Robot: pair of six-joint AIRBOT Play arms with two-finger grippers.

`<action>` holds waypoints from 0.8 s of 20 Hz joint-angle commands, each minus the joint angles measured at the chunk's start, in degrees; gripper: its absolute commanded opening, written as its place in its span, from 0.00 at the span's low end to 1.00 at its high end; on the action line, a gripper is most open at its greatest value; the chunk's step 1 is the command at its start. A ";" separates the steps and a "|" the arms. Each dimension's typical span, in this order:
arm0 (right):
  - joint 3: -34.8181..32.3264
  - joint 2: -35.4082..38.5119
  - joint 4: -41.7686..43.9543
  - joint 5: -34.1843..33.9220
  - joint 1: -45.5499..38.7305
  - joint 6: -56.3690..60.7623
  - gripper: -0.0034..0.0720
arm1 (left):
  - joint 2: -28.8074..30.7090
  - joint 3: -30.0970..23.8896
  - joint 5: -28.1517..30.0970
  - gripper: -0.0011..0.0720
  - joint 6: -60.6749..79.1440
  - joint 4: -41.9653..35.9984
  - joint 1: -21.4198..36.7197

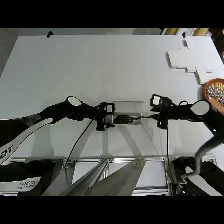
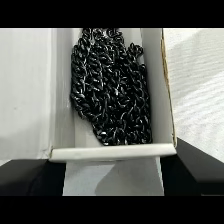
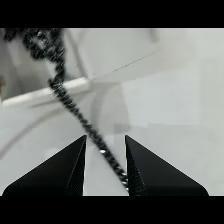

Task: Fold the box and place the chain.

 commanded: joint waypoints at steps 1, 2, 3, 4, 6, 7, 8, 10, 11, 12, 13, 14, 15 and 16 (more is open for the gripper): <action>-0.57 -4.66 -0.48 0.13 2.29 -10.19 0.38 | 0.02 0.00 0.02 0.03 0.02 0.00 0.00; -0.57 -5.11 1.31 -1.42 2.99 -10.43 0.38 | 0.02 0.00 0.02 0.03 0.02 0.00 0.00; -0.57 -5.40 3.30 -2.89 3.37 -10.43 0.38 | 0.02 0.00 0.02 0.03 0.02 0.00 0.00; -0.57 -5.51 5.11 -3.45 3.37 -11.21 0.37 | 0.02 0.00 0.02 0.03 0.02 0.00 0.00; -0.57 -6.08 6.62 -3.61 3.37 -11.65 0.29 | 0.02 0.00 0.02 0.03 0.02 0.00 0.00; -0.57 -6.47 7.26 -3.52 3.37 -11.63 0.23 | 0.02 0.00 0.02 0.03 0.02 0.00 0.00; -0.59 -6.54 8.09 -3.43 3.37 -11.58 0.18 | 0.02 0.00 0.02 0.03 0.02 0.00 0.00; -0.59 -6.51 8.57 -2.10 3.37 -11.21 0.13 | 0.02 0.00 0.02 0.03 0.02 0.00 0.00; -0.57 -6.47 8.35 -0.96 3.37 -10.56 0.06 | 0.02 0.00 0.02 0.03 0.02 0.00 0.00; -0.57 -6.32 8.07 0.22 3.37 -8.26 0.06 | 0.02 0.00 0.02 0.03 0.02 0.00 0.00; -0.57 -5.84 7.50 0.33 3.37 -4.87 0.06 | 0.02 0.00 0.02 0.03 0.02 0.00 0.00; -0.57 -4.74 6.12 0.31 3.37 -0.70 0.06 | 0.02 0.00 0.02 0.03 0.02 0.00 0.00; -0.57 -3.37 4.42 0.31 3.37 2.78 0.06 | 0.02 0.00 0.02 0.03 0.02 0.00 0.00; -0.57 -1.29 2.51 0.24 3.37 5.60 0.06 | 0.02 0.00 0.02 0.03 0.02 0.00 0.00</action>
